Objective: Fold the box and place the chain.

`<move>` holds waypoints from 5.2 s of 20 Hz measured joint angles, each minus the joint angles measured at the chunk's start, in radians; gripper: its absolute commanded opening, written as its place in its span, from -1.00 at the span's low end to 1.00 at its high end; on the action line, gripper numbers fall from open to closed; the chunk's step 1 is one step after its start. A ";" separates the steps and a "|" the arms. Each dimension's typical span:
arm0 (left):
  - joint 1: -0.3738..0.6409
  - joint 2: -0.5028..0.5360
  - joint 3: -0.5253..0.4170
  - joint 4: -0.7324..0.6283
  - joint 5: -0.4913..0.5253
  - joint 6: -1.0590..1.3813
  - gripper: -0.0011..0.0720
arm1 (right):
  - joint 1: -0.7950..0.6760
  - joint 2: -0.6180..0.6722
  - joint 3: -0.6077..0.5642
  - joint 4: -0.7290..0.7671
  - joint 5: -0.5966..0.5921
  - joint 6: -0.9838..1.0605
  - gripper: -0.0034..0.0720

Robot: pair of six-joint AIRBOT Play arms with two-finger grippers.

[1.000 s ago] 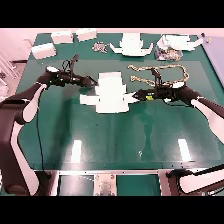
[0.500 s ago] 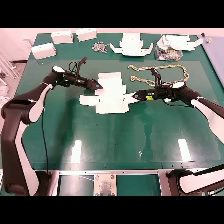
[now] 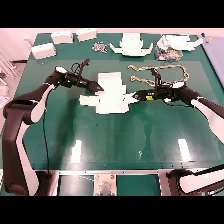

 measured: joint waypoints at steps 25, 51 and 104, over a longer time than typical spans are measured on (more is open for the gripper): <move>-0.002 -0.002 0.000 -0.098 -0.080 0.394 -0.92 | -0.010 0.000 0.001 0.003 -0.010 -0.010 -0.39; -0.020 0.127 -0.273 -0.249 0.045 1.061 -0.93 | -0.182 0.047 0.003 0.275 -0.020 -0.215 -0.39; -0.052 0.094 -0.327 -0.253 0.062 1.244 -0.91 | 0.074 0.528 -0.436 0.163 -0.043 -0.787 0.46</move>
